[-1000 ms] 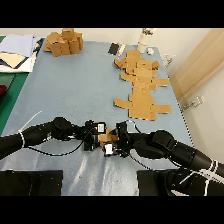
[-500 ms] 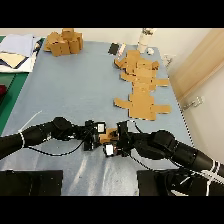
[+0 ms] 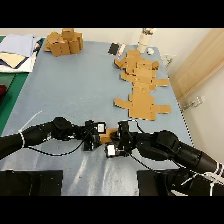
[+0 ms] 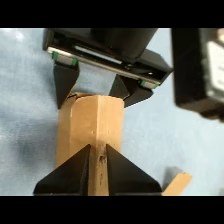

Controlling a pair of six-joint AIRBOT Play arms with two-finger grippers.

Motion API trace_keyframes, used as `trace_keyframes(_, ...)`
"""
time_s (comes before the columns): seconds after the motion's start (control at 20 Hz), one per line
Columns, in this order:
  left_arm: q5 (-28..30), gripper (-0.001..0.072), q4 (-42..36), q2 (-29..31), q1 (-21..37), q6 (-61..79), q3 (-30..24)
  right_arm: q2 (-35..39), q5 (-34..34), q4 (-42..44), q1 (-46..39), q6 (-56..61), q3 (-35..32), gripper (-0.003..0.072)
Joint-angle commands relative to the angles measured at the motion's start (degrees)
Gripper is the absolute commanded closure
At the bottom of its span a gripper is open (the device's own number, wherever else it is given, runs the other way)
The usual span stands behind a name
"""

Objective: Fold the box.

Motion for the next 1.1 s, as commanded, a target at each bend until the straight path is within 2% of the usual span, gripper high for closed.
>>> trace_keyframes(0.0,0.0,0.0099,0.0,0.02,0.0,0.02,0.04,0.13,1.53,-0.33,0.07,0.0,0.07,0.0531)
trace_keyframes(0.2,0.0,0.0099,0.0,0.02,0.0,0.0,0.04,0.11,1.77,-0.33,0.04,0.0,0.04,0.0532)
trace_keyframes(0.3,0.0,0.0099,0.0,0.02,0.0,0.0,0.04,-0.07,1.75,-0.33,0.04,0.0,0.04,0.0589)
trace_keyframes(1.05,0.0,0.0099,0.0,0.02,0.0,0.02,0.04,-2.36,-3.45,3.1,0.04,0.59,-0.02,0.0591)
